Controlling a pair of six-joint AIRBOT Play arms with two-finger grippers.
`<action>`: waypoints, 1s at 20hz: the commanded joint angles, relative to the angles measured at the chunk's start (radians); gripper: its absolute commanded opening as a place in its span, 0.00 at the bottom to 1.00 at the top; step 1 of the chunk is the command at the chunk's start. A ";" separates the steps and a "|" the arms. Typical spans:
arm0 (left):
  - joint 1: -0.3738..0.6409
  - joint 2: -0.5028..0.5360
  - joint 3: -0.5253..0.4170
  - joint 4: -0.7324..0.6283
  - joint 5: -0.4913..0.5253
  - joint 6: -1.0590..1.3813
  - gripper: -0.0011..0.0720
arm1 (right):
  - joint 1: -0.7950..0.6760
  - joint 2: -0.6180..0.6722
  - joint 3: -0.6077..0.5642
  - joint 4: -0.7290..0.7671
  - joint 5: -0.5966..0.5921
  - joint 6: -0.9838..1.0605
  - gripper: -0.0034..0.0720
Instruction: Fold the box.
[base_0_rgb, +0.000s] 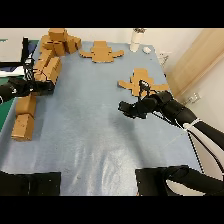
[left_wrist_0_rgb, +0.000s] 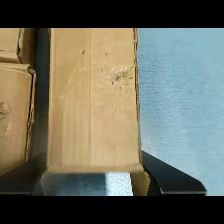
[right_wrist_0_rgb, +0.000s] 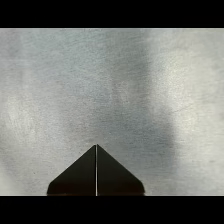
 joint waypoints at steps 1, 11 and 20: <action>0.001 -0.002 0.013 0.023 -0.005 0.004 0.84 | 0.000 0.001 0.001 0.000 0.000 0.000 0.05; 0.001 -0.002 0.012 0.026 -0.007 0.006 0.96 | 0.000 0.001 0.001 0.001 0.000 -0.008 0.05; 0.014 0.014 0.014 0.027 -0.108 0.003 0.96 | 0.000 0.002 0.001 0.002 -0.010 -0.008 0.05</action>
